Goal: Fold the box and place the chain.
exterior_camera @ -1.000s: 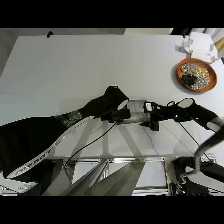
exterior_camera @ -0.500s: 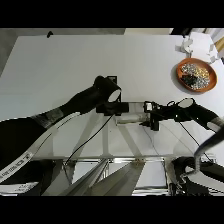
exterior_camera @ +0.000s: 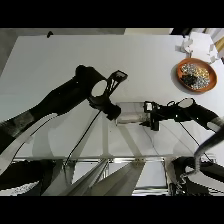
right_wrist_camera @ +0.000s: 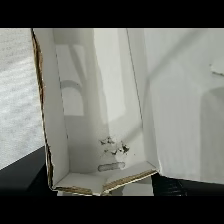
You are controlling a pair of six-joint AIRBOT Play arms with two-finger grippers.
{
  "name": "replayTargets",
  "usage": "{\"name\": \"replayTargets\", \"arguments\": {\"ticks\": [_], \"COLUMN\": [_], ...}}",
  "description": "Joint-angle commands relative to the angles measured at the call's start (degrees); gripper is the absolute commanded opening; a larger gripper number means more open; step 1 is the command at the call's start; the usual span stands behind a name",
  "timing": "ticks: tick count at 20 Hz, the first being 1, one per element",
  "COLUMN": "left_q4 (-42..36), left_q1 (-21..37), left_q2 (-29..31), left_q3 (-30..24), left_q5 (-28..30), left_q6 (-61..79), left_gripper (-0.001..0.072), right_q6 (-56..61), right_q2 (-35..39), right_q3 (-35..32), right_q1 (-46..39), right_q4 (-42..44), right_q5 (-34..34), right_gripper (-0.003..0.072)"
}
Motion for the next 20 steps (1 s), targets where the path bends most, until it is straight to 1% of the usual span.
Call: {"name": "replayTargets", "arguments": {"ticks": [1,2,4,6,8,10,12,14,15,16,20], "left_q4": [-7.34,-10.45,-18.53,-28.24,-35.89,-40.15,-42.69,-45.64,-47.28,-48.3,-50.9], "left_q1": [1.57,2.84,6.64,10.62,13.49,15.23,15.34,15.3,15.3,15.3,15.13], "left_q2": [5.68,7.39,9.9,9.73,7.45,3.15,-0.72,-3.67,-4.63,-5.29,-6.23], "left_q3": [-6.51,-9.84,-17.64,-24.02,-27.65,-28.06,-28.06,-28.06,-28.06,-28.06,-28.06], "left_q5": [1.64,4.0,11.39,18.47,23.76,26.36,29.4,31.04,31.43,31.87,32.33], "left_q6": [33.03,40.61,58.1,75.95,86.84,92.35,97.42,102.01,102.73,102.88,102.92], "left_gripper": [0.0646,0.0646,0.0646,0.0646,0.0645,0.0646,0.0648,0.0654,0.0657,0.0697,0.0697], "right_q6": [0.02,0.02,0.02,0.02,0.02,0.02,0.02,0.02,0.02,0.02,0.02], "right_q2": [0.04,0.04,0.04,0.04,0.04,0.04,0.04,0.04,0.04,0.04,0.04], "right_q3": [0.02,0.02,0.02,0.02,0.02,0.02,0.02,0.02,0.02,0.02,0.02], "right_q1": [0.0,0.0,0.0,0.0,0.0,0.0,0.0,0.0,0.0,0.0,0.0], "right_q4": [0.04,0.04,0.04,0.04,0.04,0.04,0.04,0.04,0.02,0.04,0.04], "right_q5": [0.04,0.02,0.04,0.04,0.04,0.04,0.02,0.02,0.02,0.02,0.04], "right_gripper": [0.0295,0.0295,0.0296,0.0295,0.0295,0.0296,0.0295,0.0295,0.0295,0.0296,0.0296]}}
